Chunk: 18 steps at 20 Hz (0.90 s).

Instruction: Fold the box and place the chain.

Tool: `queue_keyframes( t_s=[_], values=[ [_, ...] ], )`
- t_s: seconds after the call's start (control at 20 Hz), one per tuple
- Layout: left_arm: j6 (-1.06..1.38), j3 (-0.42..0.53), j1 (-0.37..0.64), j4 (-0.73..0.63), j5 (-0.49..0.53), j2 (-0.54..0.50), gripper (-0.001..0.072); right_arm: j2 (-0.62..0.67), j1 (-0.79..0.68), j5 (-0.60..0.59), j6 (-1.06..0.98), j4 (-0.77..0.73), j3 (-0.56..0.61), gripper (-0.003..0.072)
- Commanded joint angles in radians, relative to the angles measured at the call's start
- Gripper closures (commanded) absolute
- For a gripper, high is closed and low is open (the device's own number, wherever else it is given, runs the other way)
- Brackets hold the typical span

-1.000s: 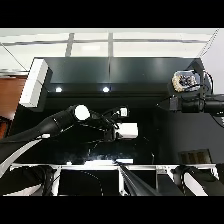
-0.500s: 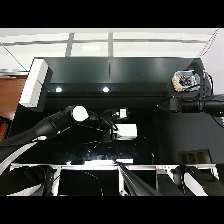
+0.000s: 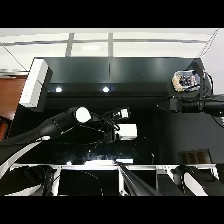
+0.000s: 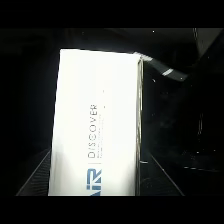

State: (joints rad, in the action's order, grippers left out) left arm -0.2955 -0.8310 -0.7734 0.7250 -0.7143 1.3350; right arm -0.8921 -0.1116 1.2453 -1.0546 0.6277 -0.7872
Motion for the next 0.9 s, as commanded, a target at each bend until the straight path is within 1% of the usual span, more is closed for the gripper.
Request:
queue_keyframes(
  t_s=[0.0, 0.1, 0.25, 0.35, 0.45, 0.5, 0.55, 0.6, 0.65, 0.75, 0.85],
  values=[
    [-0.005, 0.000, -0.004, 0.000, 0.008, 0.005, 0.0000, 0.000, 0.000, 0.000, 0.000, 0.001, -0.001, 0.0671],
    [-0.005, 0.000, -0.011, 0.002, 0.057, 0.024, 0.0000, 0.000, 0.000, 0.000, 0.000, 0.001, -0.001, 0.0671],
    [-0.005, 0.000, -0.050, 0.016, 0.132, 0.079, 0.0000, 0.000, 0.000, 0.000, -0.002, 0.001, -0.001, 0.0670],
    [-0.006, 0.000, -0.083, 0.053, 0.154, 0.112, 0.0000, 0.000, 0.000, 0.000, -0.004, 0.001, -0.001, 0.0671],
    [-0.013, 0.000, -0.103, 0.088, 0.160, 0.116, 0.0005, 0.000, 0.000, 0.000, -0.005, 0.001, -0.001, 0.0670],
    [-0.029, 0.000, -0.106, 0.110, 0.159, 0.115, 0.0043, 0.000, 0.000, 0.000, -0.004, 0.002, -0.001, 0.0670],
    [-0.053, 0.000, -0.106, 0.138, 0.153, 0.112, 0.0175, 0.000, 0.000, 0.000, -0.005, 0.002, -0.001, 0.0670],
    [-0.101, 0.000, -0.104, 0.189, 0.150, 0.100, 0.0378, 0.000, 0.000, 0.000, -0.004, 0.002, -0.001, 0.0671],
    [-0.176, 0.000, -0.099, 0.244, 0.148, 0.079, 0.0427, 0.000, 0.000, 0.001, -0.004, 0.002, -0.001, 0.0670],
    [-0.348, 0.000, -0.060, 0.359, 0.112, 0.012, 0.0431, 0.000, 0.000, 0.006, -0.004, 0.002, -0.001, 0.0670],
    [-0.480, 0.007, 0.020, 0.462, 0.017, -0.071, 0.0437, 0.000, 0.000, 0.009, -0.004, 0.002, -0.001, 0.0670]
  ],
)
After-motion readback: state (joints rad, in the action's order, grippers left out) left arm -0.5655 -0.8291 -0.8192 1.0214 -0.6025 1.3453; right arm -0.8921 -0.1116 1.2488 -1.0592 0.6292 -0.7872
